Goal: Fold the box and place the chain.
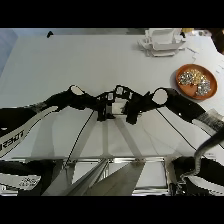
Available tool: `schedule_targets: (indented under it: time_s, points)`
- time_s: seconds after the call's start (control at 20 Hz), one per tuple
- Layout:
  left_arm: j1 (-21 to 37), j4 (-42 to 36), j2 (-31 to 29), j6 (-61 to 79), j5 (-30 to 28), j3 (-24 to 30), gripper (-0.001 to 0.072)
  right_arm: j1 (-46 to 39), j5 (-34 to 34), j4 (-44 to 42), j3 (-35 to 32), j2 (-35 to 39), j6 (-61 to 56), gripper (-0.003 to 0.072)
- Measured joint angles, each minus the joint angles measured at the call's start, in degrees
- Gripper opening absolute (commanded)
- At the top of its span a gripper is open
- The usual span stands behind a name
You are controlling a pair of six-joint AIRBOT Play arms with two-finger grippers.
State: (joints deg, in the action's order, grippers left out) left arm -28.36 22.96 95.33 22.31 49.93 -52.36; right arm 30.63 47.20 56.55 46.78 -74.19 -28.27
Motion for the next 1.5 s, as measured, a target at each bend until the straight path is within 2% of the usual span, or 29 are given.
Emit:
schedule_targets:
  time_s: [0.3, 0.55, 0.75, 0.95, 1.1, 1.2, 1.3, 1.5]
  points:
    - [0.00, 0.09, 0.00, 0.02, -0.07, 0.00, 0.0013, -0.04, -0.02, 0.02, -0.31, -1.53, -0.74, 0.0017]
    - [-0.02, -0.15, 0.02, -0.22, 0.00, 0.00, 0.0013, 0.04, -0.52, 0.98, -0.50, 0.02, -1.27, 0.0018]
    - [0.04, -0.15, -0.02, -0.22, 0.02, 0.00, 0.0013, -0.35, -1.75, 1.86, -0.42, 4.04, -3.30, 0.0018]
    - [0.04, -0.11, -0.02, -0.20, 0.00, 0.00, 0.0013, -4.31, -2.99, 0.92, -0.13, 11.74, -10.05, 0.0018]
    - [0.04, -0.07, -0.02, -0.13, 0.00, 0.00, 0.0013, -10.38, 2.49, 2.67, -0.07, 18.53, -18.60, 0.0018]
    - [0.04, -0.07, -0.02, -0.04, 0.00, 0.00, 0.0013, -15.63, 9.60, 6.25, -0.09, 21.51, -25.64, 0.0018]
    - [0.04, -0.04, -0.02, -0.04, 0.02, 0.00, 0.0013, -21.16, 16.50, 10.49, -0.35, 23.08, -32.44, 0.0018]
    - [0.04, -0.02, -0.02, -0.04, 0.02, 0.00, 0.0013, -30.67, 22.18, 16.20, -1.57, 24.35, -44.15, 0.0019]
